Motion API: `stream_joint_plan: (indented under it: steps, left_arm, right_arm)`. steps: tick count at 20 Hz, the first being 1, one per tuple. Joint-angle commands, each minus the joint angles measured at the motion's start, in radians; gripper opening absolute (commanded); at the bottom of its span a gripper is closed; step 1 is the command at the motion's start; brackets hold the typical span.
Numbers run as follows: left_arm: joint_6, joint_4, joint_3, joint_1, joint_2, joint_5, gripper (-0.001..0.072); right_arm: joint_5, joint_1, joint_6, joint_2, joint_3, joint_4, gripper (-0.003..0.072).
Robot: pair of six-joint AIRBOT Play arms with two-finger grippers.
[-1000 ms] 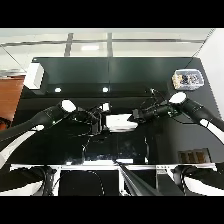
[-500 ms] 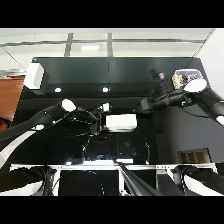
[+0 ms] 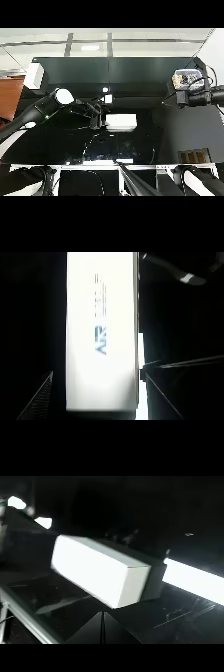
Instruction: Fold the box and place the chain.
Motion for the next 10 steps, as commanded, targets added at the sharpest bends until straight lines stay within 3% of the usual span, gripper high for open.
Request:
stream_joint_plan:
  steps: [1,5,10]
  left_arm:
    - [-0.137,0.011,0.133,-0.064,-0.071,-0.01,0.0706]
    - [-0.18,0.011,0.261,-0.122,-0.249,-0.011,0.0707]
    - [-0.199,-0.003,0.265,-0.121,-0.287,-0.056,0.0707]
  right_arm:
    - [-0.007,-0.036,-0.026,0.011,0.001,-0.01,0.0014]
    - [-0.004,-0.036,-0.061,0.011,0.001,-0.01,0.0014]
    - [-0.008,-0.036,-0.097,0.011,0.001,-0.01,0.0014]
